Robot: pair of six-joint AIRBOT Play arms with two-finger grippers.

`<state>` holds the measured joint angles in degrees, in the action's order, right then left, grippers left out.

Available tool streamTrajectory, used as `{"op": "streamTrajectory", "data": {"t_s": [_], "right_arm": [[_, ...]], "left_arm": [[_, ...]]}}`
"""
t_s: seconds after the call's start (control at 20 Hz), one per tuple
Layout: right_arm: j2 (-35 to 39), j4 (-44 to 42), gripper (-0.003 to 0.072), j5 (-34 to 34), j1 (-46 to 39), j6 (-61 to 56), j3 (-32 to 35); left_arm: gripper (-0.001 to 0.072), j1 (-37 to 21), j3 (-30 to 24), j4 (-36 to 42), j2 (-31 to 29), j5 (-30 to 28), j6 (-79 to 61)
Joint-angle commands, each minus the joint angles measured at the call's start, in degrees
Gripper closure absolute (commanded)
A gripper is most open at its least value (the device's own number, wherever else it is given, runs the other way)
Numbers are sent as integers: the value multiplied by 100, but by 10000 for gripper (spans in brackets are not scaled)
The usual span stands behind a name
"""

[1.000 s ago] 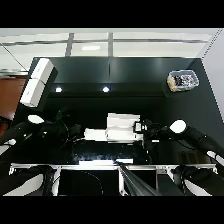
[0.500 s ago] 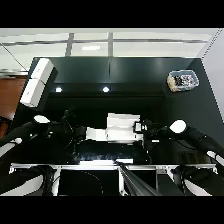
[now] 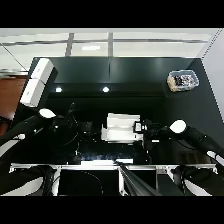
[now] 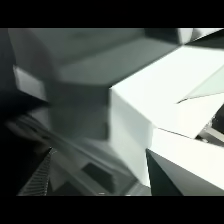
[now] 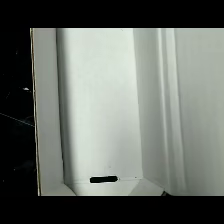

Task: Fold the box and place the chain.

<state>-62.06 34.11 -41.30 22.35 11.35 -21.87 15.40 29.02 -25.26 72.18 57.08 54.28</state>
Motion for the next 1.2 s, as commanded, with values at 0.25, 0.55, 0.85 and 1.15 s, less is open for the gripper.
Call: {"op": "streamTrajectory", "data": {"t_s": [0.25,0.55,0.85,1.15], "right_arm": [[-4,0,445,2,4,2,4],[-4,0,445,2,4,2,4],[-4,0,445,7,4,2,4],[-4,0,445,28,4,2,4]], "left_arm": [[3,796,704,-162,-2,-122,621],[9,1838,837,-1193,-2,-1360,2024],[22,2111,962,-2149,0,-1443,3438],[25,2671,1591,-3838,37,-1167,5171]]}}
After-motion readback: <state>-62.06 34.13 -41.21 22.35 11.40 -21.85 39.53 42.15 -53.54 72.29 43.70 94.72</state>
